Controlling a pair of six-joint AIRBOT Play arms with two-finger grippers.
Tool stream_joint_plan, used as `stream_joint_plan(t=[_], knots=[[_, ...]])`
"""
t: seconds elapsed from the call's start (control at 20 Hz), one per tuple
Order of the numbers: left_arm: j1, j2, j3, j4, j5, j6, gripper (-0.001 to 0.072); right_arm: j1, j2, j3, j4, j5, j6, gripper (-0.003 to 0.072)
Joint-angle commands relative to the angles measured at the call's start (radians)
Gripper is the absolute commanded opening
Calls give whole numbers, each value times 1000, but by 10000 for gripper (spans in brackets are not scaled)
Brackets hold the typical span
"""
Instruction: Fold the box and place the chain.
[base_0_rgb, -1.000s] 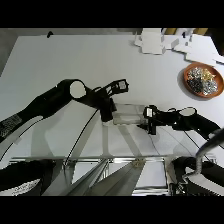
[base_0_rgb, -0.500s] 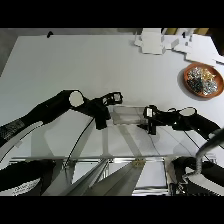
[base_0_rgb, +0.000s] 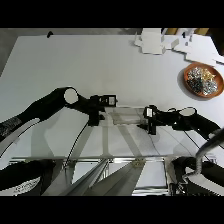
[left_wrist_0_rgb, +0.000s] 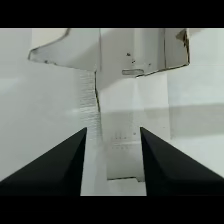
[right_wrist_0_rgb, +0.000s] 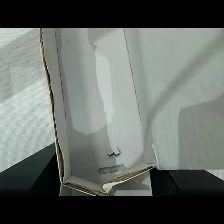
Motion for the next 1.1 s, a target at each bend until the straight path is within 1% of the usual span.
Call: stream_joint_plan(t=[0.0,0.05,0.1,0.15,0.45,0.6,0.75,0.9,0.95,1.0,1.05], knots=[[4,-15,-1,-6,27,183,423,0,1,0,0,0,0,413],[3,-24,-1,-6,34,186,428,0,1,0,0,0,0,413],[2,-33,-1,-10,40,186,451,0,1,0,0,0,0,413],[-4,-42,-1,-21,47,186,455,0,1,0,0,0,0,413],[-44,-61,-1,-82,38,230,446,0,1,0,0,0,0,413],[-57,-70,-1,-117,-13,230,264,0,1,0,0,0,0,413],[-63,-74,-1,-152,-11,230,264,0,1,0,0,0,0,413],[-66,-74,-1,-173,35,230,262,0,1,0,0,0,0,413],[-66,-74,-1,-185,50,230,240,0,1,0,0,0,0,413],[-66,-74,-1,-200,61,230,163,0,1,0,0,0,0,413],[-66,-74,-1,-227,64,230,105,0,1,0,0,0,0,413]])
